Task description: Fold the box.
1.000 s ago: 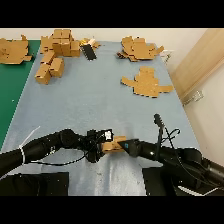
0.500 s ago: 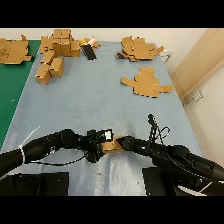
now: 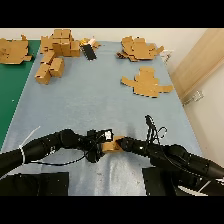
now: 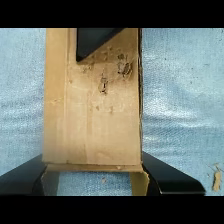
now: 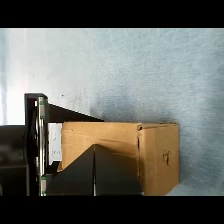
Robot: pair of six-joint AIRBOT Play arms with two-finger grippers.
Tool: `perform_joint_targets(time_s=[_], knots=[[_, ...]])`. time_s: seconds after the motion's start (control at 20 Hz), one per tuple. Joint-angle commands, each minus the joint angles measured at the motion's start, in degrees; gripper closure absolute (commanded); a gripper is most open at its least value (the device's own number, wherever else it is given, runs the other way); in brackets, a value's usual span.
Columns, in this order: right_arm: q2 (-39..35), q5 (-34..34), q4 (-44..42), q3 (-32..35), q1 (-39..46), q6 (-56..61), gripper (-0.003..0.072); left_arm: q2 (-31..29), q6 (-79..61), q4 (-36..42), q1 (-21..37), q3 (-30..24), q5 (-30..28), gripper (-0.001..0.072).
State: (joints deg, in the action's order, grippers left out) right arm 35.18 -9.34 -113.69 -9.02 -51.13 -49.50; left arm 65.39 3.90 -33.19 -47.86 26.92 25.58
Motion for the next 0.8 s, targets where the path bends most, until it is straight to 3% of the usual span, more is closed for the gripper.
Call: perform_joint_targets(time_s=[0.0,0.75], knots=[[0.5,-0.2,0.2,0.0,0.0,0.0,0.0686,0.0,0.0,0.0,0.0,0.0,0.0,0.0183],[1.7,-0.6,0.1,0.0,0.0,0.0,0.0686,0.0,0.0,0.0,0.0,0.0,0.0,0.0183]])
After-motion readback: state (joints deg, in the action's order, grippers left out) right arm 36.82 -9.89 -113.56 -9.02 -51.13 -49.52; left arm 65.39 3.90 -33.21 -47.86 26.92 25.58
